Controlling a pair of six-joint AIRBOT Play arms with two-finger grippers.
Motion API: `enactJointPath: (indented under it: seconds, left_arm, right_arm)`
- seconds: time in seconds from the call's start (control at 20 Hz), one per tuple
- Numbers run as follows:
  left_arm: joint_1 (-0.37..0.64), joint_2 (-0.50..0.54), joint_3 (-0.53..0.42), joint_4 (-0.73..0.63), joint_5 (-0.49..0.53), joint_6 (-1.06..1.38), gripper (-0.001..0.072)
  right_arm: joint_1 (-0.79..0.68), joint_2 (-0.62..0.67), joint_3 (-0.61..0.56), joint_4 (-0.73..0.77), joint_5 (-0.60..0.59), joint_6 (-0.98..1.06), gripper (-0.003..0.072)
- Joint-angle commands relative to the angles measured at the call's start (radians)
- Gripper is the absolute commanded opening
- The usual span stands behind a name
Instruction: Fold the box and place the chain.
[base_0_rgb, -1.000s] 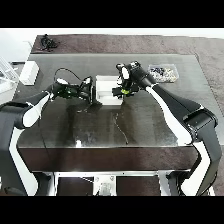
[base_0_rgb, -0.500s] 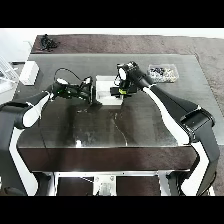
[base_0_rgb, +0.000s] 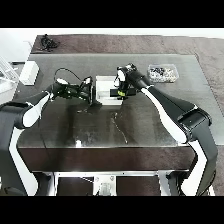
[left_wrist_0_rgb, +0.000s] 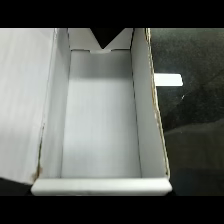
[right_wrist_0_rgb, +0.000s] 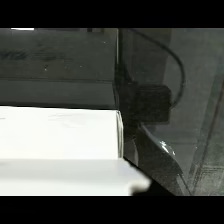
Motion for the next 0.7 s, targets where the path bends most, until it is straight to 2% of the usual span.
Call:
enactJointPath:
  seconds: [0.0,0.15,0.3,0.35,0.45,0.6,0.65]
  left_arm:
    - [0.000,0.000,0.000,0.000,0.001,0.000,0.0309]
    - [0.000,0.000,0.000,-0.001,0.002,0.000,0.0308]
    - [0.000,0.000,0.000,0.000,0.002,0.000,0.0309]
    - [0.000,0.000,0.000,-0.001,0.002,0.000,0.0309]
    - [0.000,0.000,0.000,-0.001,0.002,0.000,0.0309]
    - [0.000,0.000,0.000,0.000,0.001,0.000,0.0309]
    - [0.000,0.000,0.000,0.000,0.002,0.000,0.0308]
  right_arm:
    - [0.001,-0.003,0.001,0.031,0.000,0.005,0.0065]
    - [0.001,-0.003,0.001,0.031,0.000,0.008,0.0013]
    - [0.001,-0.003,0.001,0.031,0.001,0.008,0.0013]
    - [0.001,-0.002,0.002,0.031,0.001,0.008,0.0040]
    - [0.001,-0.002,0.014,0.030,0.011,0.008,0.0315]
    - [-0.004,0.000,0.044,0.009,0.048,0.008,0.0447]
    - [-0.005,0.003,0.053,-0.003,0.050,0.008,0.0454]
